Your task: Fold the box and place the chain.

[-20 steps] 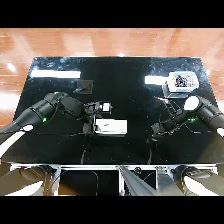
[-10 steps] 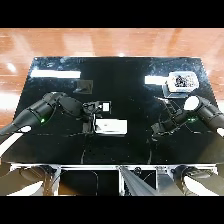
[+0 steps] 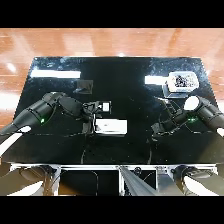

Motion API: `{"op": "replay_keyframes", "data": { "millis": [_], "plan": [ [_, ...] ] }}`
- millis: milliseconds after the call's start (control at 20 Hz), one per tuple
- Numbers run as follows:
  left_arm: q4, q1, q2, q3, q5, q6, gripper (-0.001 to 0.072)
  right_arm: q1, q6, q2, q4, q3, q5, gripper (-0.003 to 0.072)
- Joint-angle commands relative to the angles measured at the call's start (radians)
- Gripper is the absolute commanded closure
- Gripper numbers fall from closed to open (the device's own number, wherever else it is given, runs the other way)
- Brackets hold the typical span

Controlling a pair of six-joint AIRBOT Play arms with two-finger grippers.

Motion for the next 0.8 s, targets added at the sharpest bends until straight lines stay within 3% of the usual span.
{"op": "replay_keyframes", "data": {
  "millis": [0,750],
  "plan": [
    [0.003,-0.004,0.001,0.000,0.004,-0.001,0.0086,-0.001,0.001,0.000,0.000,0.000,0.000,0.0430],
    [0.027,-0.024,0.002,0.000,-0.022,-0.001,0.0086,0.000,0.001,0.000,0.000,0.000,0.000,0.0430]
  ]
}}
